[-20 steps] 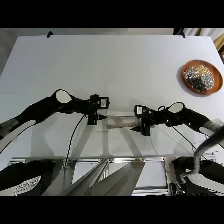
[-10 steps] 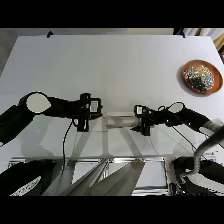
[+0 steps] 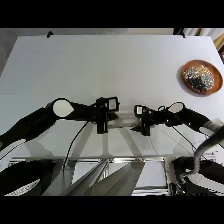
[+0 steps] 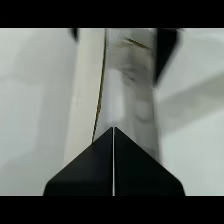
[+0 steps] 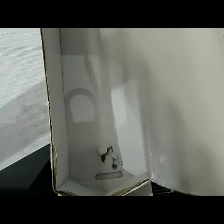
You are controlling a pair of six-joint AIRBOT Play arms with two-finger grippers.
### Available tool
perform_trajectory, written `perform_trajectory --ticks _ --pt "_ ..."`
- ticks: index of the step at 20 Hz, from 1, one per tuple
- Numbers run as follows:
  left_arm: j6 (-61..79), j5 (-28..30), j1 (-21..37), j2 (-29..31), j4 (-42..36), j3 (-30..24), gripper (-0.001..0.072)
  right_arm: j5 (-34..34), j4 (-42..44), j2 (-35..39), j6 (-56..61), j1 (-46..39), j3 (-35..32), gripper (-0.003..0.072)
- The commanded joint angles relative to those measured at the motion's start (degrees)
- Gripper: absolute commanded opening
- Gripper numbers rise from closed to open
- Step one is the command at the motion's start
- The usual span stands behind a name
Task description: Fold the box and place the chain.
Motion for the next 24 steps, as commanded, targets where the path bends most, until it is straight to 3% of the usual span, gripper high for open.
perform_trajectory --ticks 1,4,10,14,17,20,24 --pt "-0.3 14.8 -0.9 -4.1 -6.4 0.0 0.0009 0.0 0.0 0.0 0.0 0.0 0.0 0.0458" --pt "-0.4 17.5 -0.8 -7.4 -6.4 0.0 0.0009 0.0 0.0 0.0 0.0 0.0 0.0 0.0458" --pt "-0.3 17.6 -0.8 -13.2 -6.5 0.0 0.0009 0.0 0.0 0.0 0.0 0.0 0.0 0.0458" --pt "-0.1 18.9 -0.6 -12.3 -6.0 0.0 0.0008 0.0 0.0 0.0 0.0 0.0 0.0 0.0458" --pt "2.7 17.3 1.6 -7.8 -4.9 0.0 0.0008 0.0 0.0 0.0 0.0 0.0 0.0 0.0458" --pt "2.7 11.0 6.1 -1.3 1.6 0.0 0.0008 0.0 0.0 0.0 0.0 0.0 0.0 0.0458" --pt "2.8 -9.6 14.7 5.5 14.4 0.0 0.0008 0.0 0.0 0.0 0.0 0.0 0.0 0.0458"
